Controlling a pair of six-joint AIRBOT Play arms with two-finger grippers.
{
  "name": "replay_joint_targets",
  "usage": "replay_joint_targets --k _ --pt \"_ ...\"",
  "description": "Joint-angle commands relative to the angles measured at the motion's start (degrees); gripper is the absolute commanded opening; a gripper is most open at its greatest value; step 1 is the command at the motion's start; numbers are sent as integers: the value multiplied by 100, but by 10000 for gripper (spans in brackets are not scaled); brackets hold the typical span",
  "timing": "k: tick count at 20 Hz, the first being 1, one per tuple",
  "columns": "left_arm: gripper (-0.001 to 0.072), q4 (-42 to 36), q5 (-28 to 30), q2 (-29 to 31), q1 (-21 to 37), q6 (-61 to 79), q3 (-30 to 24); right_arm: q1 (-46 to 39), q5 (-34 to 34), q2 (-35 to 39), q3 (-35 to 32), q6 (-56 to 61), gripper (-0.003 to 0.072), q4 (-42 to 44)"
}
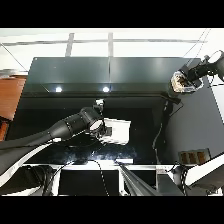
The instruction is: Fold the box and place the chain.
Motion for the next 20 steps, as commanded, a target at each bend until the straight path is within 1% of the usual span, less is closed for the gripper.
replay_joint_targets --k 1,5,10,13,15,20 --pt "31 0 9 0 4 -11 0 -94 59 369 11 -588 20 -13" --pt "31 44 33 0 7 -11 -2 -122 168 1060 11 -1320 19 20" --pt "31 55 31 -24 7 -4 -2 -122 203 1954 11 -1497 20 17" --pt "31 61 33 -33 7 -2 -2 -122 457 2450 11 -1690 19 15" --pt "31 81 33 -33 7 -2 -2 -122 511 2745 11 -1755 19 13" --pt "31 70 -4 -33 4 -2 -2 -122 638 3254 11 -1836 19 13"
